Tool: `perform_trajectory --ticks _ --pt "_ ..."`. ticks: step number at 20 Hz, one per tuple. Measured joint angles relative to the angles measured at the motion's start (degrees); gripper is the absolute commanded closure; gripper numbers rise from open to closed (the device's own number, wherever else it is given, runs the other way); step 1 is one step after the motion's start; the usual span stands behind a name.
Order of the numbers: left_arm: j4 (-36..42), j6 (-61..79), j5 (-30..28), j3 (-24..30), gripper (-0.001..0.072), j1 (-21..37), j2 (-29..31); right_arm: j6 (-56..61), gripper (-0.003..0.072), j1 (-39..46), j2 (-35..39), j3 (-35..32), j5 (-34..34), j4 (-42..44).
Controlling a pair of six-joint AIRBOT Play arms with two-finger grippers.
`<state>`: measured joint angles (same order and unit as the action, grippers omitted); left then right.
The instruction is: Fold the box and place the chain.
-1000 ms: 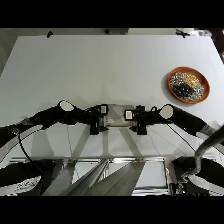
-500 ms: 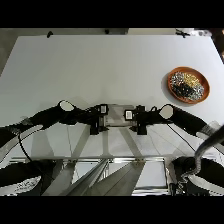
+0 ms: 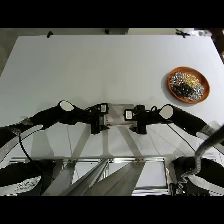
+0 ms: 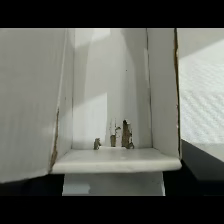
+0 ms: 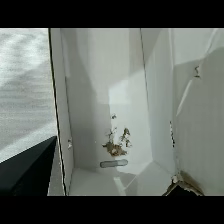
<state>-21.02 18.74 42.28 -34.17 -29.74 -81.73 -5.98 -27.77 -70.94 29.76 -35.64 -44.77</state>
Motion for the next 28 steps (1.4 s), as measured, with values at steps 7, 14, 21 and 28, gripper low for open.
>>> perform_trajectory --ticks 7,14,21,28 --pt "-0.4 0.1 0.7 0.0 0.0501 0.0 0.0 4.0 -0.0021 0.0 3.0 -0.1 -1.6 -4.0" --pt "-0.4 0.1 0.8 0.0 0.0501 0.0 0.0 17.5 -0.0011 0.0 9.4 -0.1 -6.8 -19.7" --pt "-0.4 0.1 0.8 0.0 0.0501 0.0 0.0 25.4 0.0364 0.0 19.9 -0.1 -10.2 -29.4" --pt "-0.4 0.1 0.8 0.0 0.0501 0.0 0.0 20.0 0.0674 0.0 27.7 -0.1 -6.0 -5.0"
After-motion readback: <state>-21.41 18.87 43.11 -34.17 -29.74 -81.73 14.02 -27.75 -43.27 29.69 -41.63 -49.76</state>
